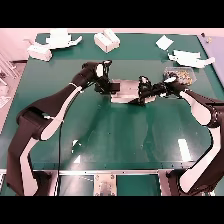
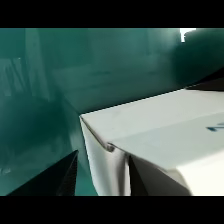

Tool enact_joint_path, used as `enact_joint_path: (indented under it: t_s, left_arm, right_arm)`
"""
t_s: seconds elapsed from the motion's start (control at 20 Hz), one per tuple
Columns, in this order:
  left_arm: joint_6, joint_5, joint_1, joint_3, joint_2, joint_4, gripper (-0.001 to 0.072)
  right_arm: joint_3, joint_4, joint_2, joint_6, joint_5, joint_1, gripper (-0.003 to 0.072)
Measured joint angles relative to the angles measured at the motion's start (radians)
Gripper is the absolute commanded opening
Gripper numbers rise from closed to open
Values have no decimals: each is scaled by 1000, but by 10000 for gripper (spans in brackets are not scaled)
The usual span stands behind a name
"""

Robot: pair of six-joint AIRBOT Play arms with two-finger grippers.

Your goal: Fold the box and place the chain.

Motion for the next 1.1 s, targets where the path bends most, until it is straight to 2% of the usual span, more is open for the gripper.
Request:
enact_joint_path:
  t_s: [0.4, 0.7, 0.85, 1.1]
  left_arm:
    - [-48, 3, -12, 4, -16, 47, 367]
    - [-77, -56, -40, 103, -73, 95, 366]
    - [-91, -79, -50, 122, -85, 111, 340]
    - [-118, -118, -56, 131, -91, 162, 339]
  right_arm:
    - [0, 0, 0, 0, 0, 0, 624]
    - [0, 0, 0, 0, -1, 0, 624]
    - [0, 0, 0, 0, -1, 0, 624]
    - [0, 0, 0, 0, -1, 0, 624]
